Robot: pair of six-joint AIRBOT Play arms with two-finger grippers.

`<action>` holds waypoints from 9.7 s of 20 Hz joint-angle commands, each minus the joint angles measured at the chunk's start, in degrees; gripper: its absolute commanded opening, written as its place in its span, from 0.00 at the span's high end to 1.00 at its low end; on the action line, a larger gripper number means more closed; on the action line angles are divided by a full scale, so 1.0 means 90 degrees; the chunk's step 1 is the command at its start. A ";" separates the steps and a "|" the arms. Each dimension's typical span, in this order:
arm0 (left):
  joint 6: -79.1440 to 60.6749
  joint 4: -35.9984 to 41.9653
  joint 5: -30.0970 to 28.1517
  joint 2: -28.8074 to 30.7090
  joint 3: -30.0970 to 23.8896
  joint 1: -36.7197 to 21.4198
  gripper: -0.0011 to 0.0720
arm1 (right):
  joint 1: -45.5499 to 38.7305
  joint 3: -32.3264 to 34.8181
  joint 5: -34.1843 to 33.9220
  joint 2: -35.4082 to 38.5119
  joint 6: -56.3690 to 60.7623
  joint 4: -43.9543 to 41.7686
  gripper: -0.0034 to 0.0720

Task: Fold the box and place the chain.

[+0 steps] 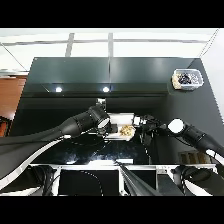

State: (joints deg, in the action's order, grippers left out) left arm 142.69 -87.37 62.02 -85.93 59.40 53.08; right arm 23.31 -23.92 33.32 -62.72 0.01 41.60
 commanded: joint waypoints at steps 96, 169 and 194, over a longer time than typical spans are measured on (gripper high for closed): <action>-0.0595 0.0078 0.0143 0.0027 0.0226 -0.0051 0.94 | -0.1625 -0.1382 0.3604 0.2176 0.3976 -0.0049 0.66; -1.7546 0.6637 -0.1528 0.1047 -0.2591 -0.2795 0.01 | -0.1637 -0.1382 0.3269 0.2176 0.5187 0.0386 0.66; -1.7316 0.6161 -0.1853 0.1047 -0.2591 -0.2409 0.53 | -0.0551 -0.2052 0.0877 0.0636 0.3976 0.0403 0.14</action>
State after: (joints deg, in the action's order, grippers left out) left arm -13.17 -31.81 45.41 -76.47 36.05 31.35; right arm 14.98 -41.06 46.46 -52.27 43.07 45.12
